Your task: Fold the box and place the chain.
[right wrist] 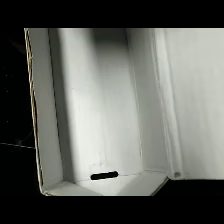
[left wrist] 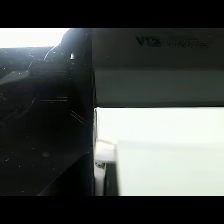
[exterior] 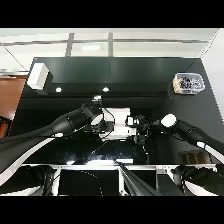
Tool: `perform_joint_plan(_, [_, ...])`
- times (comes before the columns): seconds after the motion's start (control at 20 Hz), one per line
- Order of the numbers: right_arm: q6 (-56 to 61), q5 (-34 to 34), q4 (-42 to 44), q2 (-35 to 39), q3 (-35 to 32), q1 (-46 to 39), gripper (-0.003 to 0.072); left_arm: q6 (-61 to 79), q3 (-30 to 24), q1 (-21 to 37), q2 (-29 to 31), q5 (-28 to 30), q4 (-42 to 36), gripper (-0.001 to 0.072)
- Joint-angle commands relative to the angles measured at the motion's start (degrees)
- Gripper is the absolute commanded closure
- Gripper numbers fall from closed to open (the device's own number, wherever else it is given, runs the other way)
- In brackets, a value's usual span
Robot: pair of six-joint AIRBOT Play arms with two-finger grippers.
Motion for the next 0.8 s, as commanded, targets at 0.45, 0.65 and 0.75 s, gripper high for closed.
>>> perform_joint_plan(0.45, [3.69, 1.62, -5.97, 5.01, 0.07, 0.02, 0.0043, 2.95, 1.25, 0.17, 0.13, -2.08, 1.38, 0.0684])
perform_joint_plan(0.65, [3.67, 2.21, -8.76, 8.72, 0.07, 0.02, 0.0044, 2.95, 2.1, 0.13, -0.04, -2.75, 3.13, 0.0684])
perform_joint_plan(0.75, [3.63, 2.21, -11.37, 8.68, 0.04, 0.07, 0.0046, 2.97, 2.08, 0.09, -0.63, -2.75, 3.1, 0.0683])
